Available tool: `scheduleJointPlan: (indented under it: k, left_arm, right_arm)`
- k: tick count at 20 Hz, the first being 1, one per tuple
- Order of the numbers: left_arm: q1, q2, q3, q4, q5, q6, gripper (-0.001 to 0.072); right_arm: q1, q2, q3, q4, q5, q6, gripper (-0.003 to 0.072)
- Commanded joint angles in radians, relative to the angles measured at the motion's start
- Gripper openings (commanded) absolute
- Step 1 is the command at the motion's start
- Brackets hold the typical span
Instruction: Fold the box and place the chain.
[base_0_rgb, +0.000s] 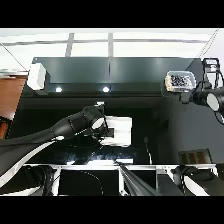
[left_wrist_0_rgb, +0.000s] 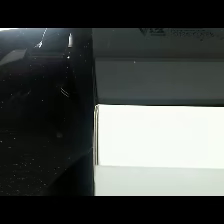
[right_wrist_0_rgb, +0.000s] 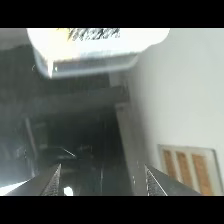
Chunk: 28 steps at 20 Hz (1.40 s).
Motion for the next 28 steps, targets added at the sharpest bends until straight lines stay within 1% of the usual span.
scheduleJointPlan:
  k: [1, 4, 6, 8, 10, 14, 17, 18, 19, 21, 22, 23, 25, 26, 27, 28]
  left_arm:
    - [0.001, 0.001, 0.0, 0.001, 0.006, -0.001, 0.003]
    - [0.001, 0.001, 0.0, -0.016, 0.005, 0.0, 0.003]
    - [0.0, 0.001, 0.0, -0.025, -0.002, 0.0, 0.003]
    - [0.001, 0.001, 0.0, -0.024, -0.005, 0.0, 0.003]
    - [0.001, 0.0, 0.0, -0.024, 0.0, 0.0, 0.0029]
    - [0.001, 0.0, 0.0, -0.024, -0.002, 0.0, 0.0029]
    - [0.001, 0.0, 0.0, -0.025, -0.002, 0.0, 0.0029]
    - [0.001, 0.0, 0.0, -0.025, -0.002, 0.0, 0.0029]
    - [0.001, 0.0, 0.0, -0.025, -0.001, 0.0, 0.0029]
    - [0.001, 0.0, 0.0, -0.025, -0.001, 0.0, 0.0029]
    - [0.001, 0.0, 0.0, -0.025, -0.001, 0.0, 0.003]
    - [0.001, 0.0, 0.0, -0.025, -0.001, 0.0, 0.003]
    - [0.001, 0.0, 0.0, -0.025, -0.001, 0.0, 0.0029]
    - [0.001, 0.0, 0.0, -0.025, -0.001, 0.0, 0.0029]
    - [0.001, 0.0, 0.0, -0.025, -0.001, 0.0, 0.003]
    - [0.001, 0.0, 0.0, -0.024, -0.001, 0.0, 0.0029]
  right_arm:
    - [-0.112, -0.143, 0.068, 0.105, -0.161, -0.125, 0.0627]
    - [-0.163, -0.333, 0.249, 0.198, -0.143, -0.125, 0.0626]
    - [-0.199, -0.467, 0.395, 0.261, -0.09, -0.126, 0.0626]
    - [-0.213, -0.58, 0.518, 0.272, -0.04, -0.126, 0.0626]
    - [-0.213, -0.668, 0.605, 0.278, -0.028, -0.126, 0.0626]
    - [-0.213, -0.79, 0.691, 0.286, -0.032, -0.126, 0.0626]
    - [-0.214, -0.832, 0.709, 0.286, -0.035, -0.126, 0.0624]
    - [-0.216, -0.842, 0.709, 0.286, -0.035, -0.126, 0.0497]
    - [-0.218, -0.848, 0.709, 0.288, -0.032, -0.124, 0.042]
    - [-0.219, -0.854, 0.709, 0.29, -0.037, -0.122, 0.042]
    - [-0.219, -0.854, 0.709, 0.29, -0.042, -0.122, 0.0408]
    - [-0.22, -0.854, 0.709, 0.29, -0.047, -0.122, 0.0371]
    - [-0.22, -0.857, 0.709, 0.29, -0.056, -0.122, 0.0371]
    - [-0.22, -0.858, 0.709, 0.291, -0.055, -0.122, 0.0349]
    - [-0.22, -0.858, 0.709, 0.297, -0.049, -0.123, 0.0143]
    - [-0.22, -0.858, 0.709, 0.302, -0.038, -0.123, 0.0124]
